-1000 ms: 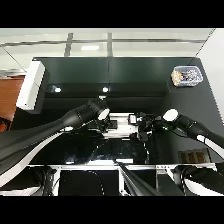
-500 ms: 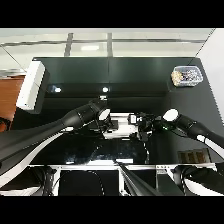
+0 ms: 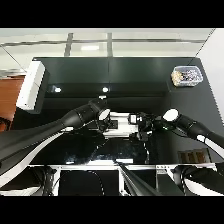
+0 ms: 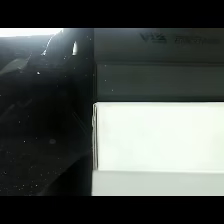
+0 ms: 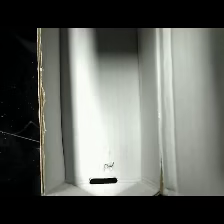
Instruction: Fold the box and place the chain.
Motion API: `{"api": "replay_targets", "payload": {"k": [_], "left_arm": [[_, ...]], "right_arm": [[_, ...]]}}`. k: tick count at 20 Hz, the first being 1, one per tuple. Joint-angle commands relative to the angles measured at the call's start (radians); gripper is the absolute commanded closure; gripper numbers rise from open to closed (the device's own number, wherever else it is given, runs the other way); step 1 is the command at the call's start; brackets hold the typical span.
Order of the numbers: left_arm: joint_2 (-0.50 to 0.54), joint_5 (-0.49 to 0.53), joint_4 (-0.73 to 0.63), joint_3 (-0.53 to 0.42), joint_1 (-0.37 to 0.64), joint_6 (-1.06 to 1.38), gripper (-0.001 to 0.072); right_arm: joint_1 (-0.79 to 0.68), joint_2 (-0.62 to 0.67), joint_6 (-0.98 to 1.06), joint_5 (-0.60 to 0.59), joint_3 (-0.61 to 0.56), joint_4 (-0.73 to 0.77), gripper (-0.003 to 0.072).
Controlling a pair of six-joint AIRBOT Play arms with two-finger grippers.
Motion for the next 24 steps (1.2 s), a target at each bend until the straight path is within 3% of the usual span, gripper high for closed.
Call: {"api": "replay_targets", "payload": {"k": [1, 2, 10, 13, 14, 15, 16, 24], "left_arm": [[0.0, 0.002, 0.002, 0.001, 0.0, 0.005, 0.0684], [0.0, 0.002, 0.002, 0.001, 0.0, 0.005, 0.0684], [0.001, -0.001, 0.002, 0.001, 0.0, 0.009, 0.0683], [0.001, -0.001, 0.002, 0.001, 0.0, 0.009, 0.0683], [0.001, -0.001, 0.002, 0.001, 0.0, 0.009, 0.0683], [0.001, -0.001, 0.002, 0.001, 0.0, 0.009, 0.0683], [0.001, -0.001, 0.002, 0.001, 0.0, 0.009, 0.0683], [0.0, 0.001, -0.006, 0.001, 0.0, 0.009, 0.0683]], "right_arm": [[0.0, 0.0, 0.011, -0.002, 0.0, 0.0, 0.0067], [-0.002, 0.005, 0.032, -0.002, 0.0, -0.017, 0.0035], [-0.002, 0.12, 0.113, 0.058, 0.0, -0.183, 0.0041], [-0.002, 0.14, 0.113, 0.053, 0.0, -0.183, 0.014], [-0.002, 0.141, 0.113, 0.055, 0.0, -0.182, 0.0234], [-0.002, 0.14, 0.113, 0.068, 0.0, -0.182, 0.0396], [-0.002, 0.14, 0.114, 0.074, 0.0, -0.182, 0.0445], [0.039, 0.101, 0.117, 0.05, -0.004, 0.051, 0.0443]]}}
